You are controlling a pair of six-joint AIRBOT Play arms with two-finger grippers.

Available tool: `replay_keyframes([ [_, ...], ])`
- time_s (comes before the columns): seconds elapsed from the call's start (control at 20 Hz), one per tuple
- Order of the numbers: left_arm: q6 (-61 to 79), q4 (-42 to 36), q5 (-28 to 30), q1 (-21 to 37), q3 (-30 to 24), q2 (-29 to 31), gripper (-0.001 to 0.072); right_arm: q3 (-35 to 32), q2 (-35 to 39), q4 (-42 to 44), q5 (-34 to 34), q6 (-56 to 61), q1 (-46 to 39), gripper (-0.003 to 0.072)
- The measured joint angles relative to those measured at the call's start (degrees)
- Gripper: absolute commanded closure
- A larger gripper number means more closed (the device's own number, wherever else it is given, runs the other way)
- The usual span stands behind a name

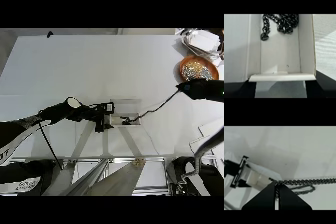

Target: Fold the box and place the chain.

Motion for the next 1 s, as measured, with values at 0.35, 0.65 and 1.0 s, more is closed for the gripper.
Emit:
replay_keyframes([
  [0.35,0.0,-0.02,0.0,0.0,0.0,0.0,0.0499,0.0,2.12,1.64,-1.95,1.03,15.08,0.0672],
  [0.65,0.0,-0.02,0.0,0.0,0.0,0.0,0.0499,-0.02,2.34,6.27,-8.79,1.79,22.8,0.0672],
  [1.0,0.0,-0.02,0.0,0.0,0.0,0.0,0.0499,-0.04,2.4,12.48,-18.21,0.55,28.33,0.0672],
])
